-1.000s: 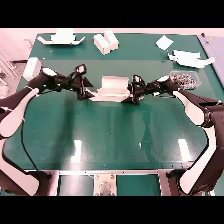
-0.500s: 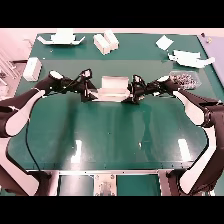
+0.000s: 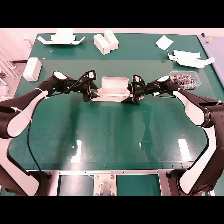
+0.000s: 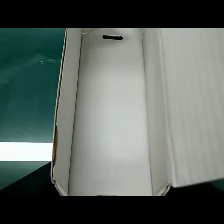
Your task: Fold the box and place the chain.
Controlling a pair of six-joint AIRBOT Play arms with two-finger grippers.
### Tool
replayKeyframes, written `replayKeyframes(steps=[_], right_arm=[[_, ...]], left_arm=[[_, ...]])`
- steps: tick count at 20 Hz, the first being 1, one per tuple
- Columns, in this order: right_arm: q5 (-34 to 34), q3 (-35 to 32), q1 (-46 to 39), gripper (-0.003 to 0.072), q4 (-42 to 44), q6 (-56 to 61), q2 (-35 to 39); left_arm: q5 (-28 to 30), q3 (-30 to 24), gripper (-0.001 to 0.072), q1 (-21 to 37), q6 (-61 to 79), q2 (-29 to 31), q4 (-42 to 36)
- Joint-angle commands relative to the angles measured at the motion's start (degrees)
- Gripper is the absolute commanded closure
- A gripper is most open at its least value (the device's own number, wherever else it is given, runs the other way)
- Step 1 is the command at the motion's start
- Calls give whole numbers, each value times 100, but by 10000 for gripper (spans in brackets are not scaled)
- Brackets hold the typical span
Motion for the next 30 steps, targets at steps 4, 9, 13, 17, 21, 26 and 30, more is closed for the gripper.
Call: replayKeyframes(steps=[4,9,13,17,21,26,30], right_arm=[[0,2,0,128,2,0,0],[0,2,0,128,2,0,0],[0,2,0,129,2,2,0],[0,2,0,128,2,2,0],[0,2,0,128,2,2,0],[0,2,0,128,2,2,0],[0,2,0,128,2,2,0]], left_arm=[[-192,-2,426,-11,13,-4,-9],[-339,-2,426,-11,11,-4,-94],[-264,-2,539,-24,66,-7,-365],[-251,-2,539,-136,236,-107,-568],[-92,-2,537,-293,291,-186,-599],[-63,-2,521,-328,391,-186,-761],[57,0,521,-328,625,-219,-1113]])
